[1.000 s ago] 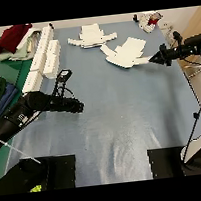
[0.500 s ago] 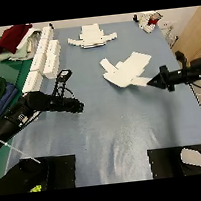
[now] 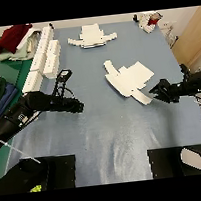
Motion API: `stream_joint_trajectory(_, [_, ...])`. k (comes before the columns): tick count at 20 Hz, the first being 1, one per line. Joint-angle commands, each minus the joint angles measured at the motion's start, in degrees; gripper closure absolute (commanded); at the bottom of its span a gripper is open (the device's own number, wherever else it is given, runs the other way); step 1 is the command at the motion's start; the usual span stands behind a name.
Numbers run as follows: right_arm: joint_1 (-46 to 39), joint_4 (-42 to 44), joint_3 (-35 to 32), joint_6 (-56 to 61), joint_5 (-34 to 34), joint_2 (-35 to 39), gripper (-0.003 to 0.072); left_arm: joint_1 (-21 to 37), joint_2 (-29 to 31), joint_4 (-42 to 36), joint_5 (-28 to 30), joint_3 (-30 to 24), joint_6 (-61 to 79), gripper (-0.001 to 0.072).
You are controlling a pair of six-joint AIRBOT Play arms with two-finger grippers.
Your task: Fold the box.
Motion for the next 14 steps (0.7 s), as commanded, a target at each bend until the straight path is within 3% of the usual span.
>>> stream_joint_trajectory(1, [0.00,-6.03,-0.57,3.54,1.55,0.44,0.0262,-0.02,0.07,0.00,0.02,-0.02,0.02,0.0696])
stream_joint_trajectory(4, [0.07,-4.00,-5.73,7.93,2.71,4.90,0.0262,-0.02,0.07,0.00,0.00,-0.02,0.02,0.0696])
stream_joint_trajectory(9, [0.20,6.58,-19.89,12.02,13.64,14.08,0.0263,-0.02,0.07,0.00,0.02,-0.02,0.00,0.0696])
stream_joint_trajectory(14, [0.17,7.91,-19.47,10.54,19.10,12.33,0.0312,-0.02,0.07,0.00,0.02,-0.02,0.02,0.0696])
